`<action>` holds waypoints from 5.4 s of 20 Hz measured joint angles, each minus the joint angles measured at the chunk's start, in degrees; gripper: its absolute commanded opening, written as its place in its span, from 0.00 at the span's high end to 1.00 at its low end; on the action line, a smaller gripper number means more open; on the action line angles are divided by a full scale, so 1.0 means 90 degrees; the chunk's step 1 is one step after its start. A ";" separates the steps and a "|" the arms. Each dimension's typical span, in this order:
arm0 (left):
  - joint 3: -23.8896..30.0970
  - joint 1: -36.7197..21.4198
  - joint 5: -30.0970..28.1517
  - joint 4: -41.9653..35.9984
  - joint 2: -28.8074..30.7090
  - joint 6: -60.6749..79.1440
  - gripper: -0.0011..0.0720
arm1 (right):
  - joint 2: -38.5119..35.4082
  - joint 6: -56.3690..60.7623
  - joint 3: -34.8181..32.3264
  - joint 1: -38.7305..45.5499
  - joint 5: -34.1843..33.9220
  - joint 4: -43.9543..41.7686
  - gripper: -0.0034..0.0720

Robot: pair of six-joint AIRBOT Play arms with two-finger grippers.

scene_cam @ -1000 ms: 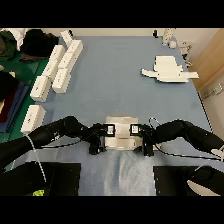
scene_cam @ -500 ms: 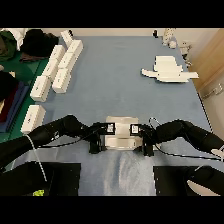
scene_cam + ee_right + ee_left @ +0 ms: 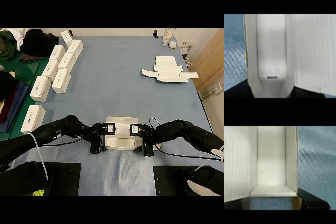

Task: Fold the box.

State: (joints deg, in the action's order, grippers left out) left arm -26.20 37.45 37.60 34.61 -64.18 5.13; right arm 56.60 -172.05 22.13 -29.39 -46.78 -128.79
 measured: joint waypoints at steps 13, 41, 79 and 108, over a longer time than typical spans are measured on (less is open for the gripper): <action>0.0012 0.0005 -0.0027 -0.0102 -0.0051 0.0172 0.42 | 0.0000 0.0005 0.0000 0.0000 0.0000 0.0000 0.27; 0.0015 0.0005 0.0151 -0.0097 -0.0056 0.0165 0.42 | -0.0104 0.0692 0.0131 -0.0012 0.0051 0.0391 0.00; 0.0015 0.0005 0.0107 -0.0090 -0.0056 0.0165 0.42 | 0.0908 0.8786 0.1188 -0.0913 0.1914 -0.0430 0.95; 0.0015 0.0005 0.0107 -0.0087 -0.0056 0.0168 0.42 | -0.2064 0.6120 0.0733 -0.1192 -0.1613 0.2856 0.06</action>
State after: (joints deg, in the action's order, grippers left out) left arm -26.06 37.50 38.57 33.82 -64.69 6.63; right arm 38.02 -116.97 28.73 -40.12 -61.30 -103.09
